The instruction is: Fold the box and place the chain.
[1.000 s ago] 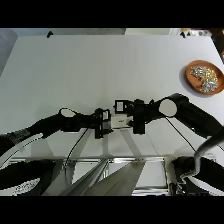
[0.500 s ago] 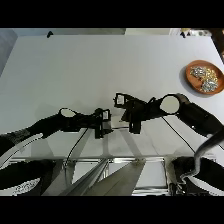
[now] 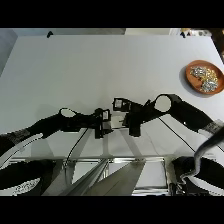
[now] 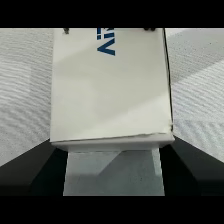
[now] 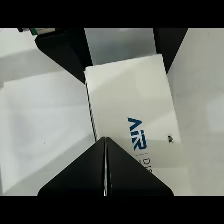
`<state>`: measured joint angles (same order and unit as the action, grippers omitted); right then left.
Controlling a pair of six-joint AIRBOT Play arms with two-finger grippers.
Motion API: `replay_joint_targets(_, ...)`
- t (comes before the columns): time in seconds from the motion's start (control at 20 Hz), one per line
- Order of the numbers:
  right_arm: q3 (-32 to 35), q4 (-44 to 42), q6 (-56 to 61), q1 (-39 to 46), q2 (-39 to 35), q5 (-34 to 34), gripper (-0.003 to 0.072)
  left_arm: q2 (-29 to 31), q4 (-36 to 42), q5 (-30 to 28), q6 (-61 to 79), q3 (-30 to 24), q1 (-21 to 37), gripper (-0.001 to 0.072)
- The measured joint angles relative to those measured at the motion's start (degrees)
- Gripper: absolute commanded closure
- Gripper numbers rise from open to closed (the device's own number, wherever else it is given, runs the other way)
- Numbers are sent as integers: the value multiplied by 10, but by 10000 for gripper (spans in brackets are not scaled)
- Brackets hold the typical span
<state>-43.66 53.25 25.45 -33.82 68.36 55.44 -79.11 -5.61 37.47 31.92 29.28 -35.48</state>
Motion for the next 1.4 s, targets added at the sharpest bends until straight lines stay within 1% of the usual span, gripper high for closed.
replay_joint_targets(0.25,24,10,0,0,1,-18,671,0,0,-1,0,0,0,573)
replay_joint_targets(0.6,33,18,8,0,0,-45,670,0,0,-1,0,0,0,573)
replay_joint_targets(0.8,20,42,53,12,-40,-41,671,0,1,3,-2,0,0,573)
replay_joint_targets(0.85,11,45,75,18,-58,-30,671,0,1,3,-2,0,0,573)
replay_joint_targets(1.0,-9,112,196,68,-115,43,671,0,0,2,-1,0,0,573)
replay_joint_targets(1.15,-18,184,322,160,-149,175,671,0,0,1,0,0,0,573)
replay_joint_targets(1.25,-20,223,375,233,-159,256,671,0,0,1,0,0,0,573)
replay_joint_targets(1.3,-21,236,395,273,-163,280,671,0,0,1,0,0,0,573)
replay_joint_targets(1.4,-21,264,431,341,-167,296,671,0,0,1,0,0,0,573)
